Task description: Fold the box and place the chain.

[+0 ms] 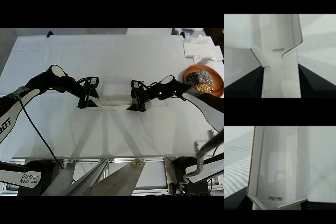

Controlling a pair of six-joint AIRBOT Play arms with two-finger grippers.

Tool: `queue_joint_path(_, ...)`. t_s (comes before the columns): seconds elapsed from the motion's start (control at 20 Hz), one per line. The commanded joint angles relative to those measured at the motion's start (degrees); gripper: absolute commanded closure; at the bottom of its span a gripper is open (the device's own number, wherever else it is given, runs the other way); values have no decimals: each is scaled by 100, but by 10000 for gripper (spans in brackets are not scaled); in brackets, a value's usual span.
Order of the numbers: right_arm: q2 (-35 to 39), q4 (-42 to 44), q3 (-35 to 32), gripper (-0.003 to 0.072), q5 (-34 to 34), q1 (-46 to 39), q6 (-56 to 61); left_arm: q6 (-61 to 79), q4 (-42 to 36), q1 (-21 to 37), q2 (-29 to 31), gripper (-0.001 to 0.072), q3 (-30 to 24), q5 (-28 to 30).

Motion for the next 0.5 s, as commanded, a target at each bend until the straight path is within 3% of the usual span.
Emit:
queue_joint_path(0.0,0,2,0,229,0,-2,0,291,-4,-57,-24,309,-9,-96)
queue_joint_path(0.15,0,2,0,229,0,-2,0,289,-42,-98,-160,346,-9,-98)
queue_joint_path(0.2,0,2,0,229,0,-2,0,289,-33,-129,-219,426,-9,-55)
queue_joint_path(0.25,0,2,0,229,0,-2,0,286,-35,-151,-271,459,-9,4)
queue_joint_path(0.45,0,2,0,229,0,-2,0,254,-35,-205,-315,461,-9,304)
